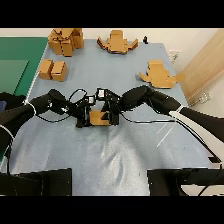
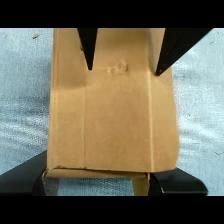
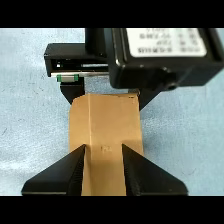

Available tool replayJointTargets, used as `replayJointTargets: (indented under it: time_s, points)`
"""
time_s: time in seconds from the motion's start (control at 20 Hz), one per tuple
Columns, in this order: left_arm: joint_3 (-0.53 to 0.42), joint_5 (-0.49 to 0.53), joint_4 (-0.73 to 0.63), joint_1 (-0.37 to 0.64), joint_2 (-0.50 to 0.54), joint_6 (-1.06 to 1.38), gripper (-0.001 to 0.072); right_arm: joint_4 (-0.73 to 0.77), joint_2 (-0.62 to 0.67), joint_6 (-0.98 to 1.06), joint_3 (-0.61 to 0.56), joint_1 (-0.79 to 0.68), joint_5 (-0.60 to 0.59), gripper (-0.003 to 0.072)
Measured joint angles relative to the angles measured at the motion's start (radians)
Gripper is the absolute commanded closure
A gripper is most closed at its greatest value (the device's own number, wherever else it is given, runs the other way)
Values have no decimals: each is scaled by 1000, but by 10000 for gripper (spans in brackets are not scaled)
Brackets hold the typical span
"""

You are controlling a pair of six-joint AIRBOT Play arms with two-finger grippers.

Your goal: Fold the box.

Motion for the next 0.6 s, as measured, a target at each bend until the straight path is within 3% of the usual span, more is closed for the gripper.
replayJointTargets:
  time_s: [0.5, 0.6]
  points:
    - [0, 0, 0, 0, 0, 0, 534, -352, 39, 342, 0, 130, 38, 347]
    - [0, 0, 0, 0, 0, 0, 534, -412, 47, 402, 0, 155, 48, 389]
